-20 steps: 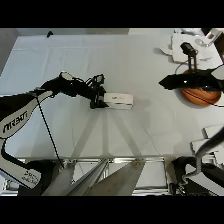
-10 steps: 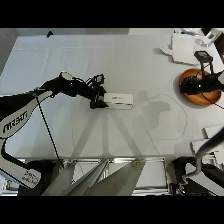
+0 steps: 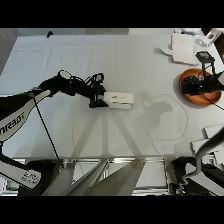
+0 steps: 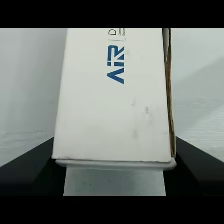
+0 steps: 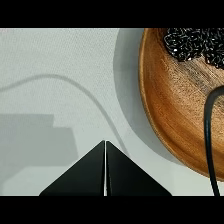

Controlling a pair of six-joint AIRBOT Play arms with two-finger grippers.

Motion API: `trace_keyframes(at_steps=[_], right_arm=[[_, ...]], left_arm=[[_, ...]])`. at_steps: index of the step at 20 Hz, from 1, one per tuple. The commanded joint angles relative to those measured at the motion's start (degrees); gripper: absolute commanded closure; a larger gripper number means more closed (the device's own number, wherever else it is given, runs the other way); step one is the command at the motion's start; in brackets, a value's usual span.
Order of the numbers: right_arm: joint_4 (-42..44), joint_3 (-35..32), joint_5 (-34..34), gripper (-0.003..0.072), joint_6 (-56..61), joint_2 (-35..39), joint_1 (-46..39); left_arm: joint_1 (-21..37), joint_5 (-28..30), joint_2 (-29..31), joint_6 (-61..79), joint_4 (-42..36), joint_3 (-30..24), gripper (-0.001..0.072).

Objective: Fold the box and place the chain.

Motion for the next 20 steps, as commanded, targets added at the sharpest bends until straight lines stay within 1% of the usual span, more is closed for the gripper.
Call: trace_keyframes(at_steps=[1, 3, 4, 5, 7, 11, 13, 14, 16, 17, 20], right_arm=[[-0.1, 0.0, 0.0, 0.0674, 0.1, 0.0, 0.0], [-0.1, 0.0, 0.0, 0.0674, 0.1, 0.0, 0.0], [-0.1, 0.0, 0.0, 0.0674, 0.1, 0.0, 0.0], [-0.1, 0.0, 0.0, 0.0674, 0.1, 0.0, 0.0], [-0.1, 0.0, 0.0, 0.0674, 0.1, 0.0, 0.0], [-0.1, 0.0, 0.0, 0.0674, 0.1, 0.0, 0.0], [-0.1, 0.0, 0.0, 0.0674, 0.1, 0.0, 0.0], [-0.1, 0.0, 0.0, 0.0674, 0.1, 0.0, 0.0], [-0.1, 0.0, 0.0, 0.0674, 0.1, 0.0, 0.0], [-0.1, 0.0, 0.0, 0.0674, 0.1, 0.0, 0.0], [-0.1, 0.0, 0.0, 0.0674, 0.1, 0.0, 0.0]], left_arm=[[0.0, -0.5, 5.2, -3.0, 0.0, 0.0, 0.0699], [0.1, -0.4, 10.2, -5.3, 0.0, 0.0, 0.0699], [0.1, 0.2, 13.0, -7.1, 0.0, 0.0, 0.0699], [0.2, 2.1, 15.9, -10.4, 0.0, 0.0, 0.0699], [0.6, 8.4, 21.6, -18.8, 0.0, 0.1, 0.0699], [4.2, 21.9, 32.6, -24.2, 0.2, 0.1, 0.0699], [7.0, 28.9, 36.8, -27.1, 1.2, 0.1, 0.0699], [8.4, 31.8, 38.4, -29.0, 3.7, 0.1, 0.0699], [11.1, 35.1, 40.6, -35.8, 13.4, 0.1, 0.0699], [12.6, 35.6, 41.0, -41.9, 19.9, 0.1, 0.0699], [17.4, 35.3, 40.4, -59.4, 32.8, 0.1, 0.0699]])
